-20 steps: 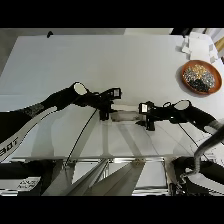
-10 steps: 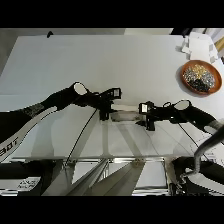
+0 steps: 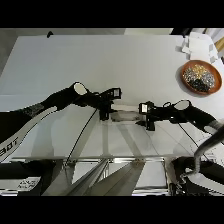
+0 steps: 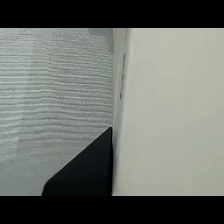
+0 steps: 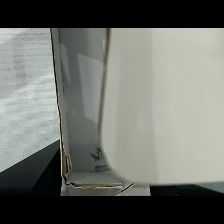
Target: Fold the box and place the chain.
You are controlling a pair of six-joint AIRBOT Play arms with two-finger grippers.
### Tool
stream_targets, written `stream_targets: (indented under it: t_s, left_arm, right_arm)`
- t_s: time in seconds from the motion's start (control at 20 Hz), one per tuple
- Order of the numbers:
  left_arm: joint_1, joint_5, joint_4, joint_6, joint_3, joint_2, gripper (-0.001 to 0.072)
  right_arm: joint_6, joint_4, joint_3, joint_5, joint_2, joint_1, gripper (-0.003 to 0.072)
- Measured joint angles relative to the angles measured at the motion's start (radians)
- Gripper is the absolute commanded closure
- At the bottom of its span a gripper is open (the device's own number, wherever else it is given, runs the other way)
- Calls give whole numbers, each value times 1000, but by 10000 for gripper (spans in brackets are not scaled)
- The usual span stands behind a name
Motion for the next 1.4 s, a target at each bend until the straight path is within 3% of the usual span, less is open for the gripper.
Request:
stream_targets:
  t_s: [1.15, 1.2, 1.35, 1.4]
  left_arm:
    - [0, 0, -3, 0, 0, 0, 695]
    - [0, 0, -4, 0, 0, 0, 650]
    - [0, 9, -5, -3, 0, 0, 309]
    - [0, 7, -4, -2, 0, 1, 243]
  right_arm:
    - [0, 0, 0, 0, 0, 0, 285]
    - [0, 0, 0, 0, 0, 0, 285]
    - [-2, -2, 0, 5, 0, 0, 285]
    - [-2, -2, 0, 5, 0, 0, 285]
